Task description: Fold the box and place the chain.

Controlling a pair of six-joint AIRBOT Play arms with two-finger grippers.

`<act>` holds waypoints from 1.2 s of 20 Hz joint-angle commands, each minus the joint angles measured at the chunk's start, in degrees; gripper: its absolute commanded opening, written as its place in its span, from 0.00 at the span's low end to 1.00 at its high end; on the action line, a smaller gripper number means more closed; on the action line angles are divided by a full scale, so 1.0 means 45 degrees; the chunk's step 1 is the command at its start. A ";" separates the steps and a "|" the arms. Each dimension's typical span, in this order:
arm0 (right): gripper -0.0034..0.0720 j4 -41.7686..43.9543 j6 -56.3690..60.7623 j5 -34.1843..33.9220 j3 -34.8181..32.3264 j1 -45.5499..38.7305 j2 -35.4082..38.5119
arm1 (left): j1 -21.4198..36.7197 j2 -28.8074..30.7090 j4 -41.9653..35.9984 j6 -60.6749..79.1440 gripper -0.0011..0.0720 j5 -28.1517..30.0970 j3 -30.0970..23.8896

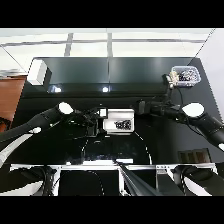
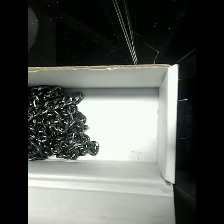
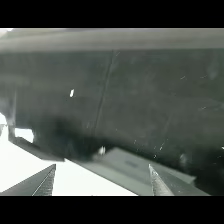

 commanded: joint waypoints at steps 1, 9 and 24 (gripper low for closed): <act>0.96 0.0121 -0.2769 0.1025 0.0034 0.0442 -0.0257 | -0.0005 -0.0010 0.0000 0.0000 0.54 0.0000 0.0005; 0.96 -0.2686 -0.8228 0.3453 0.1841 0.0597 -0.0257 | -0.0010 -0.0010 0.0000 0.0000 0.54 0.0000 0.0005; 0.76 -0.4940 -0.8684 0.3487 0.1885 0.2482 -0.0379 | -0.0010 -0.0010 0.0000 0.0000 0.54 0.0000 0.0005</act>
